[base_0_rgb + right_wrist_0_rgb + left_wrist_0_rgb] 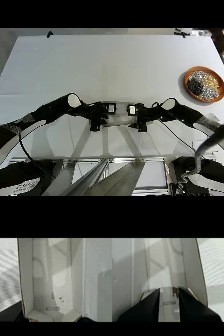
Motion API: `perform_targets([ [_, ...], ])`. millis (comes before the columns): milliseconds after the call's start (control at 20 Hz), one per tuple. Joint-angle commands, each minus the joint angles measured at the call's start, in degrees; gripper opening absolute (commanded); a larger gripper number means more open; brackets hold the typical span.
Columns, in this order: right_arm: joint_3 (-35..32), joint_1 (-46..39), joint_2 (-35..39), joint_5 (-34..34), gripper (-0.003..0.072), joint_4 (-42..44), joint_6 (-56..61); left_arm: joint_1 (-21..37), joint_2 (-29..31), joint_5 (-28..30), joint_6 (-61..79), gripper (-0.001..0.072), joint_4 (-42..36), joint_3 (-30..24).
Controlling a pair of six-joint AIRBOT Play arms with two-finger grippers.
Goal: Fold the box and place the chain.
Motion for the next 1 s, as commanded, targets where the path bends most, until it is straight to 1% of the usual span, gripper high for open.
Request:
perform_targets([
  [0, 0.00, 0.07, 0.02, -0.13, 0.0345, 0.04, -0.11, -0.50, -0.20, 0.11, 0.15, 0.0294, -0.39, -0.02],
  [100, 0.00, 0.04, 0.02, -0.13, 0.0345, 0.04, -0.11, -0.50, -0.20, 0.37, 0.13, 0.0314, -0.39, -0.02],
  [150, 0.00, 0.07, 0.02, -0.13, 0.0345, 0.07, -0.11, -0.50, -0.11, 0.28, -0.09, 0.0305, -0.42, -0.02],
  [200, 0.00, 0.04, 0.02, -0.13, 0.0345, 0.07, -0.11, -0.46, 0.22, -0.35, -0.79, 0.0220, -0.39, -0.02],
  [250, 0.00, 0.04, 0.02, -0.13, 0.0345, 0.04, -0.11, -0.09, 0.96, -1.42, -1.46, 0.0173, -0.07, -0.04],
  [400, 0.00, 0.04, 0.02, -0.13, 0.0345, 0.04, -0.11, 3.21, 5.70, -4.20, -4.55, 0.0173, 2.43, -0.13],
  [500, 0.00, 0.04, 0.02, -0.13, 0.0345, 0.07, -0.11, 6.67, 9.86, -7.61, -6.88, 0.0174, 3.72, -0.61],
  [600, 0.00, 0.04, 0.02, -0.13, 0.0345, 0.07, -0.11, 10.67, 14.47, -10.95, -9.01, 0.0174, 4.33, -2.19],
  [750, 0.00, 0.07, 0.02, -0.13, 0.0345, 0.04, -0.11, 16.72, 21.33, -11.32, -9.79, 0.0181, 4.35, -5.88],
  [850, 0.00, 0.07, 0.02, -0.13, 0.0345, 0.07, -0.11, 20.81, 24.92, -11.52, -16.00, 0.0181, 4.44, -7.93],
  [950, 0.00, 0.07, 0.02, -0.13, 0.0345, 0.07, -0.11, 24.44, 27.06, -11.47, -25.07, 0.0179, 5.03, -9.84],
])
